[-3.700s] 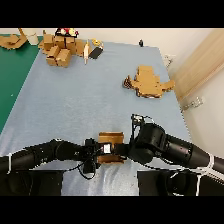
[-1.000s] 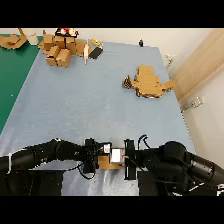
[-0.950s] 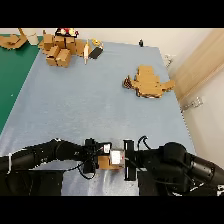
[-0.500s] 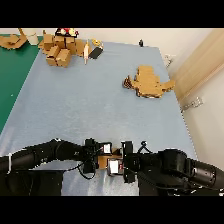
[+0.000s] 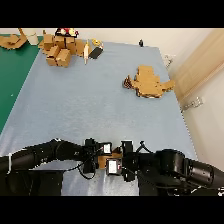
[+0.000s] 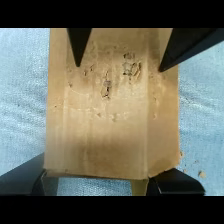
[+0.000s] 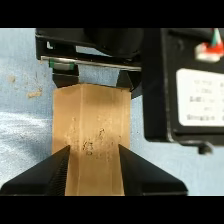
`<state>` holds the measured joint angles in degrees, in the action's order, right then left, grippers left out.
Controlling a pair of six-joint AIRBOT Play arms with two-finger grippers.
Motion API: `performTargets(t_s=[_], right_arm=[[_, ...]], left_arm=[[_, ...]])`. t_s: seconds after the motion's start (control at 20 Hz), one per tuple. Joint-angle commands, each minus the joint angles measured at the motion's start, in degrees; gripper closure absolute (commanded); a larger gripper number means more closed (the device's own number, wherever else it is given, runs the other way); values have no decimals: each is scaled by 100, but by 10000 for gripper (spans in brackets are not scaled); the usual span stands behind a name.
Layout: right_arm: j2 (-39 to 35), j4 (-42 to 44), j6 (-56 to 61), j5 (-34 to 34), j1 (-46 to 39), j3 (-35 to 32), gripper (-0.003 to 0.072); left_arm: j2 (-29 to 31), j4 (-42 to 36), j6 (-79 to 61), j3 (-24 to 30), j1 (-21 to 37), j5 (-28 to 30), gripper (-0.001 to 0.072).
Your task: Fold the box.
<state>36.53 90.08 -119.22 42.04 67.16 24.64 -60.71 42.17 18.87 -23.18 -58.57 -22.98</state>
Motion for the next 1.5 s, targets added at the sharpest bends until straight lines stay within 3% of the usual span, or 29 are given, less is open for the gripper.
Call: performTargets(t_s=[0.0,0.25,1.0,1.25,1.45], right_arm=[[7,-459,444,63,170,-2,206],[17,-1941,1526,101,809,-129,206],[28,-2031,2044,-42,1311,-212,206],[243,-2575,2245,33,1309,-251,206],[240,-2625,2275,46,1320,-245,264]], left_arm=[[-2,2,0,4,-2,4,339],[-2,2,0,4,-2,4,338],[-2,0,0,4,-2,4,339],[-2,0,0,4,-2,4,339],[-2,0,0,4,-4,2,339]])
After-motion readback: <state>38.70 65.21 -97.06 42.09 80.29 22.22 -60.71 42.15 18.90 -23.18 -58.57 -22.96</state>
